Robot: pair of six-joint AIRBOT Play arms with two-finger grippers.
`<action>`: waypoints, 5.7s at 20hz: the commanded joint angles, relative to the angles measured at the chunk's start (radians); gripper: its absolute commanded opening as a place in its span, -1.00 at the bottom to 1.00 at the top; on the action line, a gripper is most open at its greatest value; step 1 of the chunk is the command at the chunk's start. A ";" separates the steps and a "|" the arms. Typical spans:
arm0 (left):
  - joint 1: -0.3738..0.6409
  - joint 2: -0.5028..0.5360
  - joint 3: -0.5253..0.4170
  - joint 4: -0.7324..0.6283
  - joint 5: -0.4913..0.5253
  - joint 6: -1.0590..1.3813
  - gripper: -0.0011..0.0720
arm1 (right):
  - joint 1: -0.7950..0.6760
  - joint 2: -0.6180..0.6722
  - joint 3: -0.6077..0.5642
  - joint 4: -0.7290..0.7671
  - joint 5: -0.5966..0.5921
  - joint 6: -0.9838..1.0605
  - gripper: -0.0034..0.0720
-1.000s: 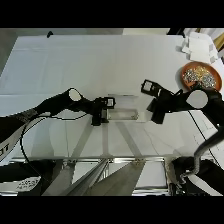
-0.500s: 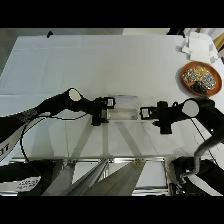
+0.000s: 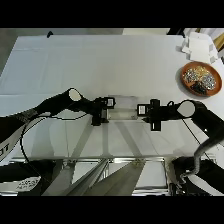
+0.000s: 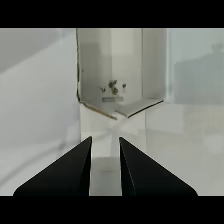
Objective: Fold the box and place the chain.
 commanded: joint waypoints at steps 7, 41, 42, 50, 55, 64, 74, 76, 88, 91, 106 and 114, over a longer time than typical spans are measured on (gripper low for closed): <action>-0.001 0.000 0.000 0.000 0.000 0.000 -0.95 | 0.017 -0.060 -0.002 0.107 -0.078 -0.070 -0.52; -0.001 0.000 0.000 0.000 0.000 0.000 -0.95 | 0.070 -0.061 -0.002 0.134 -0.166 0.121 -0.87; -0.001 0.000 0.000 0.000 0.000 0.000 -0.95 | 0.052 -0.019 -0.002 0.102 -0.152 0.195 -0.87; -0.001 0.000 0.000 0.000 0.000 0.000 -0.95 | -0.331 0.256 -0.002 -0.045 0.171 1.070 -0.87; -0.001 0.000 0.000 0.000 0.000 0.000 -0.95 | -0.391 0.164 -0.003 -0.048 0.177 1.220 -0.87; -0.001 0.000 0.000 0.000 0.000 0.000 -0.95 | -0.267 -0.154 -0.003 0.123 0.179 1.112 -0.87; -0.001 0.000 0.000 0.000 0.000 0.000 -0.95 | -0.251 -0.163 -0.003 0.167 0.119 1.039 -0.87; -0.001 0.000 0.000 0.000 0.000 0.000 -0.95 | -0.252 -0.160 -0.003 0.129 0.121 1.062 -0.87; -0.001 0.000 0.000 0.000 0.000 0.000 -0.95 | -0.262 -0.233 -0.003 0.161 0.098 1.067 -0.87; -0.001 0.000 0.000 0.000 0.000 0.000 -0.95 | -0.261 -0.237 -0.003 0.219 0.113 1.027 -0.87; -0.001 0.000 0.000 0.000 0.000 0.000 -0.95 | -0.149 -0.132 -0.003 0.308 0.114 0.960 -0.42; -0.001 0.000 0.000 0.000 0.000 0.000 -0.95 | -0.150 -0.087 0.005 0.261 0.112 0.972 -0.42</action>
